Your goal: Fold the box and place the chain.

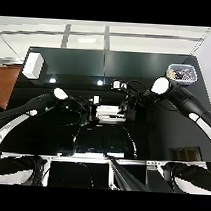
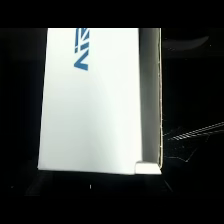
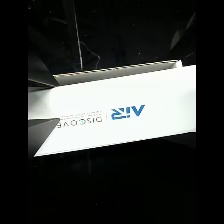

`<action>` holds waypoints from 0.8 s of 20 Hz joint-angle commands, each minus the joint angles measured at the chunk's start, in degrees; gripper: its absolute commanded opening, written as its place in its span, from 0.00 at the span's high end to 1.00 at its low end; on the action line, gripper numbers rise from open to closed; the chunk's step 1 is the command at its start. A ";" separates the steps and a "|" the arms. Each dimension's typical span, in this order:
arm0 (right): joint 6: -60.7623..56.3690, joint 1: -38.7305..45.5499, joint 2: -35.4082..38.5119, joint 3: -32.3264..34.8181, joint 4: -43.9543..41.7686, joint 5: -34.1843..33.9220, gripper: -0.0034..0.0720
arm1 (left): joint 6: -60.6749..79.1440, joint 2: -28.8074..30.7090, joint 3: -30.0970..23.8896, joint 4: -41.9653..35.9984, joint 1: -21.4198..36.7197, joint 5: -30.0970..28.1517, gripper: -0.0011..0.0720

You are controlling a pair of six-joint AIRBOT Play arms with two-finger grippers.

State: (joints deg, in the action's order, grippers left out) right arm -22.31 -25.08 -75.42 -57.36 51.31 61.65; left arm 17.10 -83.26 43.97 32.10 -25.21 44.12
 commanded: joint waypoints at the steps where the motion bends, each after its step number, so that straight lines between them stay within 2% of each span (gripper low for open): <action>1: -0.02 -0.04 -0.04 0.02 -0.02 0.57 0.71 | 0.00 -0.04 0.04 0.00 -0.04 0.00 0.46; 16: -0.42 -0.04 -0.04 0.02 0.02 1.09 0.68 | 0.00 -0.04 0.04 0.00 -0.04 0.00 0.46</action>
State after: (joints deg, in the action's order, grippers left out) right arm -22.70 -25.08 -75.42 -57.36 51.33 62.72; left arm 17.10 -83.26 43.97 32.12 -25.21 44.16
